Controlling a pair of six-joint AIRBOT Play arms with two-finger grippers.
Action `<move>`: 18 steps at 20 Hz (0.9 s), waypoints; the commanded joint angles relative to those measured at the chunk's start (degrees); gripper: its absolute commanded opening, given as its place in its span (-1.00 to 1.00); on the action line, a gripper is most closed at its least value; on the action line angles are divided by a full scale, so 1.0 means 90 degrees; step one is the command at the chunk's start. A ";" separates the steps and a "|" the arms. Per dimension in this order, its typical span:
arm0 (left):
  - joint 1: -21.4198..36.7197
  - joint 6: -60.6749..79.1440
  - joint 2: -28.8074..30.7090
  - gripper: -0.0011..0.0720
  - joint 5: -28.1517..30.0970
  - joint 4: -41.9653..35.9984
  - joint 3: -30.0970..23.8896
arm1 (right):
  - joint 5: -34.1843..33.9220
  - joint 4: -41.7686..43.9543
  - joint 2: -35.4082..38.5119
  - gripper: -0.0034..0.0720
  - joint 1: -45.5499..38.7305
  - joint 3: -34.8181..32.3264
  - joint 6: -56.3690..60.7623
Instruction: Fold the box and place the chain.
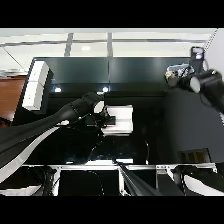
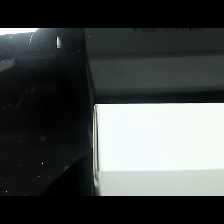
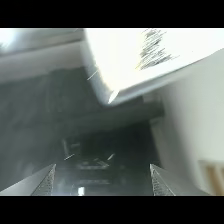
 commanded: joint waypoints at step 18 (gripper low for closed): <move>0.0002 0.0000 0.0002 -0.89 -0.0017 0.0000 0.0002 | 0.1744 0.1785 -0.5481 -0.23 -0.2011 0.6050 -0.1156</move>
